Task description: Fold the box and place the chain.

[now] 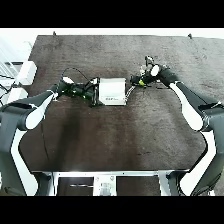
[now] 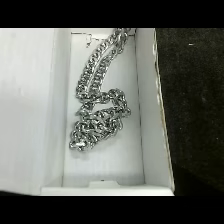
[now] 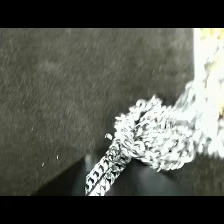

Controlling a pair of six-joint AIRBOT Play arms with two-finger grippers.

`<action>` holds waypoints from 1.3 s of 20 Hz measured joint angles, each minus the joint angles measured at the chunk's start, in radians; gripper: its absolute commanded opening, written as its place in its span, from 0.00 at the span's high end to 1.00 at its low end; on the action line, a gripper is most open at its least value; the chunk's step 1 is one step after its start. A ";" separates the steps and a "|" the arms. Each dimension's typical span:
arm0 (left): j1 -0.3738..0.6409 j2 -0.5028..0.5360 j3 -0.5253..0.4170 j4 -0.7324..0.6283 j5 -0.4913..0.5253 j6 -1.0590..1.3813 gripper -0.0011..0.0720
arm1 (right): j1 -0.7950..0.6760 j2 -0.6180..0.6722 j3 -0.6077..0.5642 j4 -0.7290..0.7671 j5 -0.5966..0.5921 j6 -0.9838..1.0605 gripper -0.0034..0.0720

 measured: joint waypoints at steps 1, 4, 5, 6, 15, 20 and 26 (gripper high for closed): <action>0.000 0.000 0.000 0.000 0.000 0.000 0.26 | 0.001 -0.008 0.007 0.000 -0.002 0.006 0.65; 0.000 0.000 0.000 0.000 -0.001 0.000 0.26 | 0.005 -0.022 0.019 0.001 -0.010 0.019 0.93; 0.000 0.000 0.000 0.000 -0.001 0.000 0.26 | 0.006 -0.024 0.021 -0.002 -0.009 0.018 0.93; 0.000 0.000 0.000 0.000 -0.001 0.000 0.26 | 0.006 -0.025 0.023 -0.003 -0.008 0.016 0.93; 0.000 0.000 0.000 0.000 -0.002 0.000 0.26 | 0.008 0.098 0.026 -0.012 0.058 -0.055 0.93; 0.000 0.000 0.000 0.000 -0.002 0.000 0.26 | 0.010 0.250 0.026 -0.018 0.120 -0.106 0.93; 0.000 0.000 0.000 0.000 -0.002 0.000 0.26 | 0.060 0.428 0.026 -0.030 0.171 -0.180 0.93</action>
